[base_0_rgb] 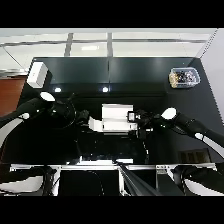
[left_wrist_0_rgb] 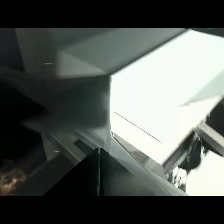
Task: Fold the box and place the chain.
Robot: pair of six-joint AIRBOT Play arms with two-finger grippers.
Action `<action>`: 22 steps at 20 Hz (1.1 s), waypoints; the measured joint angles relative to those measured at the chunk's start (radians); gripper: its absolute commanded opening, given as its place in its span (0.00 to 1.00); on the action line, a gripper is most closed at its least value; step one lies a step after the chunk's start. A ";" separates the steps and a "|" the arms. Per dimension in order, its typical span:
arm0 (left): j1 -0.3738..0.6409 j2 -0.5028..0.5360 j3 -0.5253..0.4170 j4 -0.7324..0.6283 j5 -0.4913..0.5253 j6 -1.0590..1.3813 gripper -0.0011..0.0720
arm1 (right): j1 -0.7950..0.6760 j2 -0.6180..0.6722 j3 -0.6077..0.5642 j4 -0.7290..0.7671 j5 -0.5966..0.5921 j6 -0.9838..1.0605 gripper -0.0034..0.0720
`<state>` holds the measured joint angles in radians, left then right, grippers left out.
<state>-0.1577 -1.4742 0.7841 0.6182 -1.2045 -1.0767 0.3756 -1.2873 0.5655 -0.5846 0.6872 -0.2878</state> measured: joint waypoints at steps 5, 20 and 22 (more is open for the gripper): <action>-0.011 -0.011 0.061 -0.002 -0.069 -0.005 0.80 | 0.000 0.000 0.000 0.000 0.000 0.000 0.29; -0.198 -0.013 0.142 0.093 0.050 -0.132 0.80 | 0.000 0.000 0.000 0.000 0.000 0.000 0.29; -0.213 -0.013 0.144 0.113 0.074 -0.146 0.80 | 0.000 0.000 0.000 0.000 0.000 0.000 0.29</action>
<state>-0.3710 -1.4872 0.9279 0.7311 -1.1309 -1.2232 0.3756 -1.2873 0.5655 -0.5846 0.6876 -0.2878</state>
